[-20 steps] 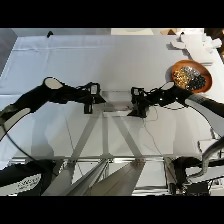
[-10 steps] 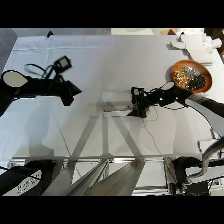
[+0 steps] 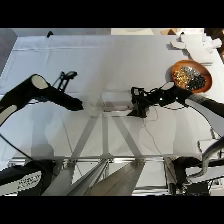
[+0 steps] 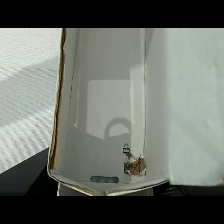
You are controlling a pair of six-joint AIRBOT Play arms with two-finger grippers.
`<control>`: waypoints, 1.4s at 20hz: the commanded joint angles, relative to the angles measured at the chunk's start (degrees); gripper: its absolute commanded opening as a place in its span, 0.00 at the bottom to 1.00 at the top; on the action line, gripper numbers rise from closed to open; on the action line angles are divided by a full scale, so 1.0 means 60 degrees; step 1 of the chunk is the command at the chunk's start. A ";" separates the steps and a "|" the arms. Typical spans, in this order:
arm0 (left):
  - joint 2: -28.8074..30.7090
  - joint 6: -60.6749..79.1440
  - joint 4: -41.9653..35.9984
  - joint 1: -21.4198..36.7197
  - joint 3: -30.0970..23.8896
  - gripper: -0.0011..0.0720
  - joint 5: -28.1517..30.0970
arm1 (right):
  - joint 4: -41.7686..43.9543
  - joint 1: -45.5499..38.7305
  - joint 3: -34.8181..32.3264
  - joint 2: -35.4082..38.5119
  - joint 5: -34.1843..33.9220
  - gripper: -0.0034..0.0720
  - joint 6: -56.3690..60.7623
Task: Fold the box and place the chain.
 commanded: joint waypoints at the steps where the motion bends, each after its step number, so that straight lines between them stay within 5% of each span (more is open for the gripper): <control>1: -0.0710 -0.0463 -0.0707 -0.0459 -0.0007 0.03 0.0379 | 0.0000 -0.0004 0.0000 0.0000 0.0000 0.57 0.0004; 5: -0.0736 -0.0178 -0.2102 -0.0528 -0.0007 0.03 0.1016 | 0.0000 -0.0004 0.0004 0.0000 0.0000 0.57 0.0004; 12: -0.0750 -0.0168 -0.2153 -0.0568 -0.0007 0.03 0.0863 | 0.0000 -0.0004 0.0000 0.0000 0.0004 0.57 0.0004; 17: -0.0750 -0.0335 -0.1035 -0.0382 -0.0007 0.02 0.1100 | 0.0000 -0.0004 0.0004 0.0000 0.0000 0.57 0.0004; 28: -0.0831 -0.0379 -0.2000 -0.0055 -0.0641 0.02 0.1705 | 0.0000 -0.0004 0.0004 0.0000 0.0000 0.57 0.0004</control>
